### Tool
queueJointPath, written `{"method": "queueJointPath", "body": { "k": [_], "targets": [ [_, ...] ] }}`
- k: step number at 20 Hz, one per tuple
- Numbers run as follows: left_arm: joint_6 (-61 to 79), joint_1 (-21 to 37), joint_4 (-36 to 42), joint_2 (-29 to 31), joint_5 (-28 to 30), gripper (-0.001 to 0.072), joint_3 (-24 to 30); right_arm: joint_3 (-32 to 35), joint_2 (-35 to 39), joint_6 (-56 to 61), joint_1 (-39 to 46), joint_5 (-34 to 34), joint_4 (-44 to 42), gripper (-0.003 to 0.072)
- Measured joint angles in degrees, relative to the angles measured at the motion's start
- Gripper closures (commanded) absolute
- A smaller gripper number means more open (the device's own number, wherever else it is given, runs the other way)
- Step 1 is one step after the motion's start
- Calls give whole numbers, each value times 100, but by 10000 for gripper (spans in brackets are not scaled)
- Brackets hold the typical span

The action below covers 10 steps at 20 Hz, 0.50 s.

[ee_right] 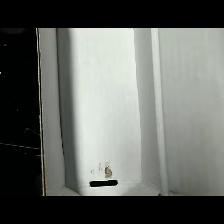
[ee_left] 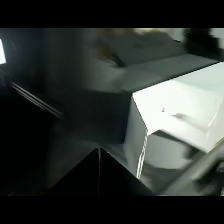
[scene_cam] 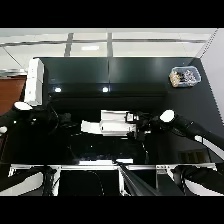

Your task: Fold the box and place the chain.

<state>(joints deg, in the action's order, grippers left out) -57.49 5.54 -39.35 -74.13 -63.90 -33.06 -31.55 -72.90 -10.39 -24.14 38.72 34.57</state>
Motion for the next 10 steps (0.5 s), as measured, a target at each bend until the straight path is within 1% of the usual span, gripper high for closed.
{"method": "queueJointPath", "body": {
  "k": [3, 5, 7, 8, 9, 10],
  "targets": [
    [-87, -409, 433, -516, -92, 680, 15, 0, 0, 0, 0, -2, -2, 669],
    [92, -789, 717, -699, -107, 681, -20, 0, 0, 0, 0, -2, -2, 669],
    [286, -1040, 942, -791, -179, 675, -129, 0, 0, 0, 0, -2, -2, 669],
    [354, -1110, 1016, -817, -267, 576, -212, 0, 0, 2, 0, -2, -2, 669],
    [407, -1143, 1091, -837, -332, 334, -304, 0, 0, 0, 0, -2, -2, 669],
    [439, -1154, 1128, -852, -466, 142, -404, 0, 0, 0, 0, -2, -2, 669]
  ]
}}
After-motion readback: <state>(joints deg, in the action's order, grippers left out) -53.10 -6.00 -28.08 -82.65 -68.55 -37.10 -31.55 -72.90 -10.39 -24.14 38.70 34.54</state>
